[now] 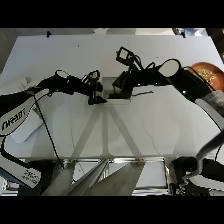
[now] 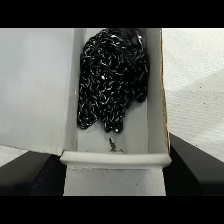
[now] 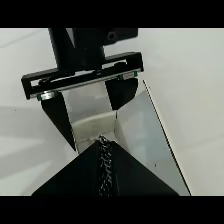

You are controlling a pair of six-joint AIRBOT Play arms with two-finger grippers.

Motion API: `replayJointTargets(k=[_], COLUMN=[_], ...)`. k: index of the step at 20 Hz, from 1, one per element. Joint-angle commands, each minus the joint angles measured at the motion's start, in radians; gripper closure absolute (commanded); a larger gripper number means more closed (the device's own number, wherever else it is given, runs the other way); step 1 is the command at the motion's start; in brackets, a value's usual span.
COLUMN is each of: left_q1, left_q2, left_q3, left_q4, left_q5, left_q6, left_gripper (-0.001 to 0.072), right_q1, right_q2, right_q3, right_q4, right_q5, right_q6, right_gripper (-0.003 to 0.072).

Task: Fold the box and place the chain.

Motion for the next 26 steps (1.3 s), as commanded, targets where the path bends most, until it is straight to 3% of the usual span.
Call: replayJointTargets(k=[1,5,6,8,9,10,13,17,20,26], left_q1=[0.000,0.000,0.000,0.000,0.000,0.000,0.000,0.000,0.000,0.000], left_q2=[0.000,0.000,0.000,0.000,0.000,0.000,0.000,0.000,0.000,0.000], left_q3=[0.000,0.000,0.000,0.000,0.000,0.000,0.000,0.000,0.000,0.000], left_q4=[0.000,0.000,0.000,0.000,0.000,0.000,0.000,0.000,0.000,0.000], left_q5=[0.000,0.000,0.000,0.000,0.000,0.000,0.000,0.000,0.000,0.000], left_q6=[0.000,0.000,0.000,0.000,0.000,0.000,0.000,0.000,0.000,0.000], left_gripper=[0.0328,0.0328,0.0328,0.0328,0.0328,0.0328,0.0328,0.0328,0.0328,0.0328], right_q1=[0.046,0.050,0.047,0.025,0.005,-0.023,-0.114,-0.246,-0.297,-0.311], right_q2=[-0.056,-0.124,-0.122,-0.097,-0.075,-0.047,0.042,0.085,0.061,-0.086], right_q3=[0.001,0.001,0.001,0.001,0.001,0.001,-0.002,-0.055,-0.105,-0.105], right_q4=[0.005,-0.053,-0.065,-0.072,-0.083,-0.101,-0.197,-0.403,-0.502,-0.519], right_q5=[-0.069,-0.070,-0.049,0.024,0.064,0.108,0.194,0.201,0.146,0.034], right_q6=[0.000,0.011,0.008,-0.003,-0.003,-0.002,-0.002,-0.003,-0.018,-0.049], right_gripper=[0.0675,0.0668,0.0632,0.0493,0.0352,0.0306,0.0306,0.0306,0.0306,0.0306])
